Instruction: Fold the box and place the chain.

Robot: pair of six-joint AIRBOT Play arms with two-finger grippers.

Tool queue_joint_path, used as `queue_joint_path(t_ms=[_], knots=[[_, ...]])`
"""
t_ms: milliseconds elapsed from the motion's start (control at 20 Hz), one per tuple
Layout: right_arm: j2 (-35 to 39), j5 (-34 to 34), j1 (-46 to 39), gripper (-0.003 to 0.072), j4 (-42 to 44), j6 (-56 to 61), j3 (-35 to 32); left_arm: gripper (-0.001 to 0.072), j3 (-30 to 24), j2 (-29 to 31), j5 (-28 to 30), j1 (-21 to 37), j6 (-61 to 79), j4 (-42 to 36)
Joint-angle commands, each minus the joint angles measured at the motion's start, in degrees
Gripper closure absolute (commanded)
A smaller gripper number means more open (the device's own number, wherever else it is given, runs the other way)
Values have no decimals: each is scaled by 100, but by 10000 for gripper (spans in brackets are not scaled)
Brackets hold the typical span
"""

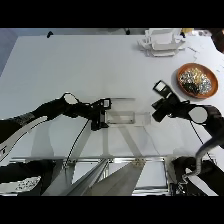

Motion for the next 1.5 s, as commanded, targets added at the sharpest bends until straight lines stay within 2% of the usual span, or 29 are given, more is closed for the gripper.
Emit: queue_joint_path(t_ms=[0,100,300,600,900,1050,1200,1250,1300,1400,1450], knots=[[-262,494,-584,675,-240,2514,33,531,0,4,72,0,2,2],[-817,984,-603,675,393,2590,33,531,0,4,70,0,2,2],[-1722,1342,-603,675,1303,1937,33,531,-2,2,70,0,2,2],[-1805,1445,-52,675,2131,1270,26,531,-2,4,70,0,2,2],[-1709,1386,216,670,2297,1049,28,531,-2,4,70,0,2,4],[-1491,1368,216,567,2420,1047,28,531,0,4,70,0,2,4],[-1137,1283,216,557,2459,1054,28,531,0,4,70,0,2,2],[-1045,1283,216,544,2463,1054,28,531,-2,2,70,0,2,2],[-988,1287,216,499,2483,1056,28,531,0,4,70,0,2,2],[-953,1309,219,480,2643,1054,26,531,-2,4,70,0,2,4],[-953,1309,219,420,2763,1051,26,531,0,4,70,0,2,2]])
